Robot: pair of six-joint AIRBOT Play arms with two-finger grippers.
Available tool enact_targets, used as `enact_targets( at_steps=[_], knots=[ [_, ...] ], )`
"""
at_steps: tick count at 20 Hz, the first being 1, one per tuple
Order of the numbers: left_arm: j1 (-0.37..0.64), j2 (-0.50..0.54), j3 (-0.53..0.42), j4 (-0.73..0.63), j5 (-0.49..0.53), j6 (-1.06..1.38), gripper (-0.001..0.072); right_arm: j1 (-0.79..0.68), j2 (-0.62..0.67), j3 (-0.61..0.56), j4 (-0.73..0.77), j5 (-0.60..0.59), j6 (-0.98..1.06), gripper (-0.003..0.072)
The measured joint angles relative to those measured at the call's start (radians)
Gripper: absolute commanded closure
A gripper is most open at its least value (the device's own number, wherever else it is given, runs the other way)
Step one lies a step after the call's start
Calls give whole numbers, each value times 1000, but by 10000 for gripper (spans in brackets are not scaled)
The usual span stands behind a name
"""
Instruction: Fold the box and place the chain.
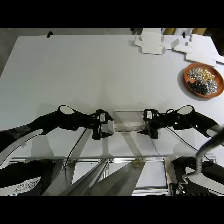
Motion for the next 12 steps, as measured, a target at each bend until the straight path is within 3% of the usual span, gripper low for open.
enact_targets(
  at_steps=[12],
  knots=[
    [-38, 0, -1, -64, 68, -33, 12, 0, 0, 0, 0, 0, 3, 370]
  ],
)
